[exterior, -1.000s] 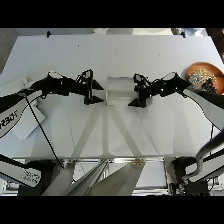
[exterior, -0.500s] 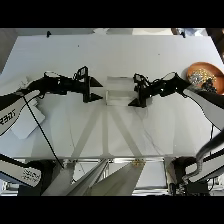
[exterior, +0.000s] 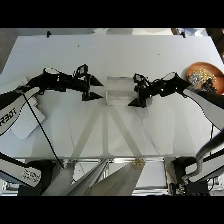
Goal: Fold the box and place the chain.
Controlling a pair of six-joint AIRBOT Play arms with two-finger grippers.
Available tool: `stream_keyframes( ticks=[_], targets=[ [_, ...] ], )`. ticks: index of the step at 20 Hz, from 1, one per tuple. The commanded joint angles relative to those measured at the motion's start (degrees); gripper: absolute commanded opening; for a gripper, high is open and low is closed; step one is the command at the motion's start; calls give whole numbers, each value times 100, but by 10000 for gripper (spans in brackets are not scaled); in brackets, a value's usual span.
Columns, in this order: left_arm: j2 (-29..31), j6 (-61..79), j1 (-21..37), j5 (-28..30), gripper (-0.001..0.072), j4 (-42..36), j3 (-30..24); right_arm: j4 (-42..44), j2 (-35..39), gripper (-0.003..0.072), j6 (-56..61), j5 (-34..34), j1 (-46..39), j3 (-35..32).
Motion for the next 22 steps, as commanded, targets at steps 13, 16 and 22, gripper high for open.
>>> stream_keyframes(
  ticks=[13,16,22],
  targets=[
    [-221,-361,-380,446,700,184,79,0,-2,500,0,0,0,2],
    [-221,-356,-428,424,700,186,79,0,-2,500,0,0,0,2],
    [-273,-356,-586,415,697,221,76,0,-2,500,0,0,0,2]
  ],
)
